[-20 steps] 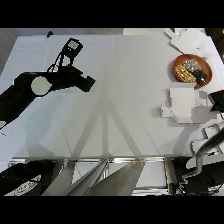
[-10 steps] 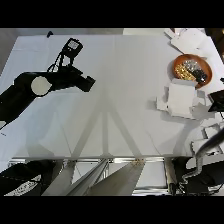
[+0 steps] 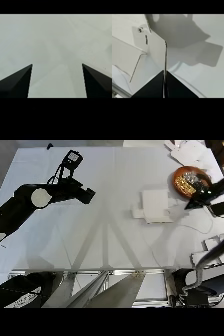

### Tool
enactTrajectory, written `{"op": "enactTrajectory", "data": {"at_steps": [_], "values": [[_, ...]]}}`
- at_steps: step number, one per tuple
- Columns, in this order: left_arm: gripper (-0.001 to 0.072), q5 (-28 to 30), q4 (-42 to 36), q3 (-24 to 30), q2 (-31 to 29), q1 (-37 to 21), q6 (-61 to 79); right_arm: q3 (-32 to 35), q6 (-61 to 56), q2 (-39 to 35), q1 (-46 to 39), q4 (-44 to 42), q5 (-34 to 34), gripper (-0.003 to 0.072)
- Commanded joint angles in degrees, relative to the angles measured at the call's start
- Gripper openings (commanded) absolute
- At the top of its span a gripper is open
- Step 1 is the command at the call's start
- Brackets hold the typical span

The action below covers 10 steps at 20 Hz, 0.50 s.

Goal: Fold the box and place the chain.

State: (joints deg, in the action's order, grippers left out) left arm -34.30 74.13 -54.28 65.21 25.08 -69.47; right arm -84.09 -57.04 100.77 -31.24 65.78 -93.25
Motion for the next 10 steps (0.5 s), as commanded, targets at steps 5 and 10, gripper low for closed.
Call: {"op": "enactTrajectory", "data": {"at_steps": [5,10], "values": [[0.0695,0.00,0.02,-0.02,0.00,0.02,0.00,0.02,0.96,-8.76,23.45,-13.77,13.38,0.0009],[0.0695,0.00,0.02,-0.02,0.00,0.02,0.00,0.17,-1.68,-15.87,34.01,-14.38,21.59,0.0008]]}}
